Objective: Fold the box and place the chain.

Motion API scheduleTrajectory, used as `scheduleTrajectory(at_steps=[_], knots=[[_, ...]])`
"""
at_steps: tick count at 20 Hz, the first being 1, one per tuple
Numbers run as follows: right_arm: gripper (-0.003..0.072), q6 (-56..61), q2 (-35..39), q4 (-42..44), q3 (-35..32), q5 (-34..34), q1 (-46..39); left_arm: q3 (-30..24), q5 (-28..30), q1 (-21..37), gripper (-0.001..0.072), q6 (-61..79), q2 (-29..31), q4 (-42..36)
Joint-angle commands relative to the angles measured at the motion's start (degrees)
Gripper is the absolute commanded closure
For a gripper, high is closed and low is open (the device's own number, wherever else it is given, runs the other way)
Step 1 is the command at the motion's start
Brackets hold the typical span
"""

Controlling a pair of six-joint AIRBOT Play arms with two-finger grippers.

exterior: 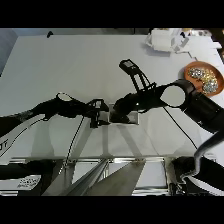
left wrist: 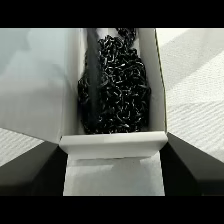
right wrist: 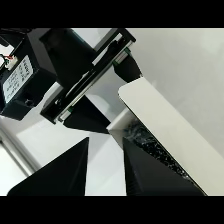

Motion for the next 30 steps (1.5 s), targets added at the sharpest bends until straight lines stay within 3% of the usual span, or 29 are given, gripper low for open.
scheduleTrajectory(at_steps=[1,5,7,10,12,20,26,30], knots=[[0.0408,-4.0,-0.1,0.3,2.3,5.2,-1.8,0.0,0.0,0.0,0.0691,0.0,0.0,0.0],[0.0428,-12.4,-0.1,0.3,7.5,13.6,-7.0,0.0,0.0,0.0,0.0691,0.0,0.0,0.0],[0.0536,-18.3,-0.2,0.1,7.7,13.6,-10.5,0.0,0.0,0.0,0.0691,0.0,0.0,0.0],[0.0539,-26.7,-1.5,-0.2,7.7,13.6,-16.1,0.0,0.0,0.0,0.0691,0.0,0.0,0.0],[0.0668,-30.6,-3.5,-0.2,7.7,13.6,-19.4,0.0,0.0,0.0,0.0691,0.0,0.0,0.0],[0.0667,-39.1,-15.4,4.7,4.0,16.3,-21.7,0.0,0.0,0.0,0.0691,0.0,0.0,0.0],[0.0667,-48.0,-15.6,14.4,1.2,16.9,-21.6,0.0,0.0,0.0,0.0691,0.0,0.0,0.0],[0.0666,-55.9,-11.9,15.0,-1.8,17.4,-18.9,0.0,0.0,0.0,0.0691,0.0,0.0,0.0]])
